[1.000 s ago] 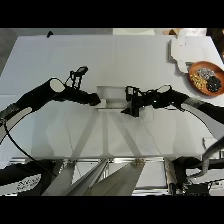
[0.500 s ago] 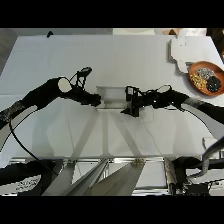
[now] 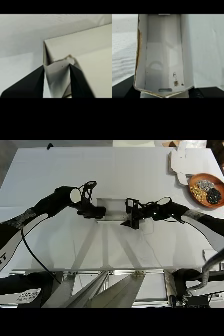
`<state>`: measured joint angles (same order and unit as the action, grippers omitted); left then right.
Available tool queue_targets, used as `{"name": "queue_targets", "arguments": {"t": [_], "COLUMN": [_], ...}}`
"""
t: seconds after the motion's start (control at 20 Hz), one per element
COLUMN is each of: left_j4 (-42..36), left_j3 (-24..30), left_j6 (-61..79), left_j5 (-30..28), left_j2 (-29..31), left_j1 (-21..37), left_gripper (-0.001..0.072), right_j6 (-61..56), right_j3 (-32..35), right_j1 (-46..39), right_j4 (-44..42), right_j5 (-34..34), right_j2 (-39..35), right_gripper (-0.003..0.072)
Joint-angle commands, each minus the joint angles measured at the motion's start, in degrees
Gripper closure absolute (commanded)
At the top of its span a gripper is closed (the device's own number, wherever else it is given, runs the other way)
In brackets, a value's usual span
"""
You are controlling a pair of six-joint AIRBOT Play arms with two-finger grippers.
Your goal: Fold the box and place the chain.
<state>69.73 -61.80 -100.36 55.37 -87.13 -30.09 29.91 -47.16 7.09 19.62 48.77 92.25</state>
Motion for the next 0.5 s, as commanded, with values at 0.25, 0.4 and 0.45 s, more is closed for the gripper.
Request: {"name": "queue_targets", "arguments": {"t": [0.25,0.4,0.45], "left_j4": [3.8,8.2,8.9], "left_j3": [-2.6,-2.6,-2.6], "left_j6": [-5.8,-9.0,-10.4], "left_j5": [4.7,4.7,4.7], "left_j2": [-1.7,-1.9,-2.1], "left_j1": [-1.2,-1.9,-2.1], "left_gripper": [0.0445,0.0448,0.0449], "right_j6": [0.0,0.0,0.0], "right_j3": [0.0,0.0,0.0], "right_j1": [0.0,0.0,0.0], "right_j4": [-0.1,-0.1,-0.1], "right_j5": [0.0,0.0,0.0], "right_j2": [0.0,0.0,0.0], "right_gripper": [0.0171,0.0171,0.0171]}}
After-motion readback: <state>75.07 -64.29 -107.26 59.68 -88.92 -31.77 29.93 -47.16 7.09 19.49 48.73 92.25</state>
